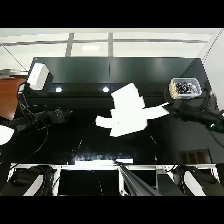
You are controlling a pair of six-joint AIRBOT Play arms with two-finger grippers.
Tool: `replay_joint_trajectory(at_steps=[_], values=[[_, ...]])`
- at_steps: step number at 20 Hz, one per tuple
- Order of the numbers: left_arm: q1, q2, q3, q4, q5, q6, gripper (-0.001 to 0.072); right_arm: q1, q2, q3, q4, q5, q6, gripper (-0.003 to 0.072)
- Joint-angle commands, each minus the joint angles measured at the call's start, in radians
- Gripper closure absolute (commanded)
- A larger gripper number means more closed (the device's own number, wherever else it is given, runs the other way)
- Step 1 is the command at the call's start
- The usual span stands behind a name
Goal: Fold the box and place the chain.
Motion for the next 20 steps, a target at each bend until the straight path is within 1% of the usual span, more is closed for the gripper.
replay_joint_trajectory(at_steps=[1,4,6,8,10,14,16,20], values=[[0.000,-0.077,0.000,-0.134,-0.048,0.079,0.0014,0.243,0.108,-0.105,0.021,-0.163,0.137,0.0665],[0.001,-0.200,0.000,-0.244,-0.043,0.188,0.0014,0.448,0.108,-0.161,-0.018,-0.332,0.239,0.0665],[0.002,-0.292,0.005,-0.288,-0.049,0.242,0.0014,0.530,0.107,-0.180,-0.020,-0.413,0.275,0.0665],[0.010,-0.383,0.005,-0.364,-0.089,0.327,0.0014,0.561,0.108,-0.182,-0.023,-0.421,0.282,0.0665],[0.035,-0.481,0.005,-0.455,-0.148,0.440,0.0014,0.563,0.108,-0.182,-0.032,-0.406,0.282,0.0665],[0.130,-0.681,0.008,-0.687,-0.256,0.722,0.0014,0.563,0.107,-0.182,-0.042,-0.399,0.282,0.0665],[0.169,-0.758,0.024,-0.769,-0.296,0.833,0.0014,0.563,0.108,-0.182,-0.042,-0.392,0.282,0.0665],[0.161,-0.888,0.114,-0.735,-0.318,0.863,0.0014,0.563,0.108,-0.182,-0.051,-0.377,0.282,0.0665]])
